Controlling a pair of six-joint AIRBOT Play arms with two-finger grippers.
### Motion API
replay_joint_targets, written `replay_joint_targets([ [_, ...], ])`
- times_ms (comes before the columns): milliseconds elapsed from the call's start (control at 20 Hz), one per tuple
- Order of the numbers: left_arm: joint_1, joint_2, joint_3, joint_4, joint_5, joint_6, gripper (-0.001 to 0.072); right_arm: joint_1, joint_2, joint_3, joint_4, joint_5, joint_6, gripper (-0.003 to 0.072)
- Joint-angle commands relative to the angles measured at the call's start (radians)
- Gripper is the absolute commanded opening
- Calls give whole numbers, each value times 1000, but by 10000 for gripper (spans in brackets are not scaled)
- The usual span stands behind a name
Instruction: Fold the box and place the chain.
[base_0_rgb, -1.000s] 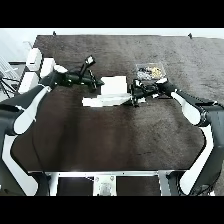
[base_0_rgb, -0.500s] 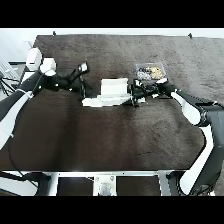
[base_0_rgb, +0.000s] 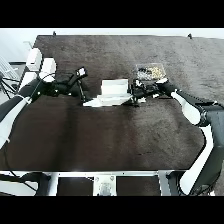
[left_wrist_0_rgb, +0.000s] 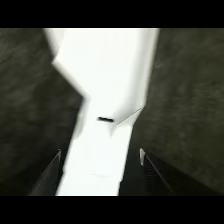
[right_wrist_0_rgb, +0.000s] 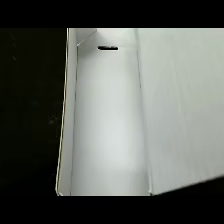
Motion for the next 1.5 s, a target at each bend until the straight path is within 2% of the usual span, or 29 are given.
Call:
replay_joint_targets([
  [0, 3, 3, 0, -37, -11, 11, 710, -2, 0, 0, 0, 0, 0, 494],
  [400, -3, 6, 39, -71, -18, 41, 713, -2, 0, 0, 0, 0, 0, 494],
  [750, -11, 6, 92, -17, -23, 48, 712, -2, 0, 0, 0, 0, 0, 495],
  [1050, -64, 5, 90, 12, 86, -23, 712, -2, 0, 0, 0, 0, 0, 495],
  [1200, -64, 5, 90, 139, 36, -81, 703, -2, 0, 0, 0, 0, 0, 495],
  [1450, -65, -8, 91, 129, 27, -83, 703, -2, 0, 0, 0, 0, 0, 495],
])
